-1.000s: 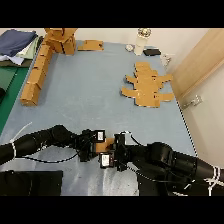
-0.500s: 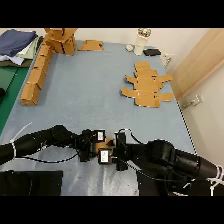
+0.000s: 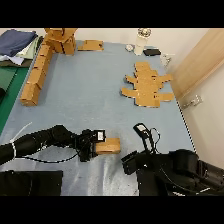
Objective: Fold the box.
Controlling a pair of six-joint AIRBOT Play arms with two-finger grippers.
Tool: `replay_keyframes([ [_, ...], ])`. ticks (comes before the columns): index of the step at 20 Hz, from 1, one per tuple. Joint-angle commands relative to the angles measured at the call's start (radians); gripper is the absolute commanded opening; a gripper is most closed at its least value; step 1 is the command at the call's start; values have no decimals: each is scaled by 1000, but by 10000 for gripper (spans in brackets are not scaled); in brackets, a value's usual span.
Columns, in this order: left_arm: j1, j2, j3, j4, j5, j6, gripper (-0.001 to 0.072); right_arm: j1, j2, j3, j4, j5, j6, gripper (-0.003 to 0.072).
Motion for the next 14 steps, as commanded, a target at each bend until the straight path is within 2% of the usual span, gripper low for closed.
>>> replay_keyframes([
  [1, 0, 0, 0, 0, 0, 0, 475, 3, 104, -193, 154, 544, 457, 2],
  [2, 0, 0, 0, 0, 0, 0, 476, 3, 94, -217, 145, 663, 457, 2],
  [6, 0, 0, 0, 0, 1, 0, 476, -5, -55, -220, 109, 772, 455, 2],
  [9, 0, 0, 0, 0, 0, 0, 476, -5, -183, -220, 108, 943, 456, 2],
  [14, 0, 0, 0, 0, 0, 0, 476, -3, -291, -202, 96, 964, 455, 1],
])
